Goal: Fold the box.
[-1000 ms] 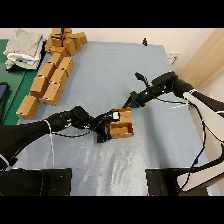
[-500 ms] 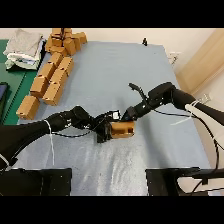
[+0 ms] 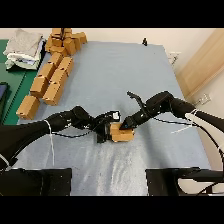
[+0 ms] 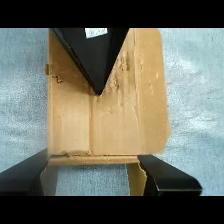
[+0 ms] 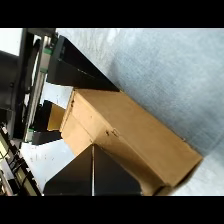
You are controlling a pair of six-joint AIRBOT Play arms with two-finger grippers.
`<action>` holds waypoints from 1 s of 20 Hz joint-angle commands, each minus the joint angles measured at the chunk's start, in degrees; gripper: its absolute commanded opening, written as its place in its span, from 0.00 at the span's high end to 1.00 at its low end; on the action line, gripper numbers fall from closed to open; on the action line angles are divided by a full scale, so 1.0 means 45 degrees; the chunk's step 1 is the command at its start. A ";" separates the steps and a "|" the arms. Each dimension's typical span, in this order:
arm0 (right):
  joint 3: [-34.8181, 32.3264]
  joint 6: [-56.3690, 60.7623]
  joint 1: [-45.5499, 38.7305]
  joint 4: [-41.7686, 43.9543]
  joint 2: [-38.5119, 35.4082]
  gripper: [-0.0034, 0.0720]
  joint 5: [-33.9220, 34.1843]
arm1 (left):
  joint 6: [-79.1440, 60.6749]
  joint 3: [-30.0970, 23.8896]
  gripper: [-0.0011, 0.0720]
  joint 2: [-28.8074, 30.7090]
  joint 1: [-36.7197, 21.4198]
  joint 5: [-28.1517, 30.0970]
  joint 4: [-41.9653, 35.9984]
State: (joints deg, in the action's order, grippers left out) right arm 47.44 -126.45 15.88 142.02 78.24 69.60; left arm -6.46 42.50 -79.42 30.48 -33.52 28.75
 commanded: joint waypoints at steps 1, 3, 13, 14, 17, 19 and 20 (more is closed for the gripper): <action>-0.0097 0.0000 0.0063 -0.0199 -0.0024 0.95 -0.0238 | 0.0015 0.0015 0.41 0.0000 0.0005 0.0005 -0.0010; -0.0092 -0.0010 0.0063 -0.0199 -0.0068 0.95 -0.0238 | 0.0015 0.0015 0.41 0.0000 0.0005 0.0005 -0.0010; -0.0092 -0.0466 0.0753 -0.3662 -0.4090 0.95 -0.2030 | 0.0015 0.0010 0.41 0.0000 0.0005 0.0005 -0.0010; -0.0131 -0.0466 0.1205 -0.4201 -0.4410 0.95 -0.2356 | 0.0015 0.0010 0.41 0.0000 0.0005 0.0000 -0.0010; -0.0457 -0.0476 0.3147 -0.6130 -0.4954 0.95 -0.3721 | 0.0015 0.0015 0.41 0.0000 0.0005 0.0005 -0.0010; -0.0811 -0.0466 0.4265 -0.7927 -0.4998 0.95 -0.4993 | 0.0015 0.0010 0.41 0.0000 0.0005 0.0000 -0.0010; -0.1015 -0.0466 0.4677 -0.8524 -0.4998 0.95 -0.5649 | 0.0015 0.0010 0.41 0.0000 0.0005 0.0005 -0.0010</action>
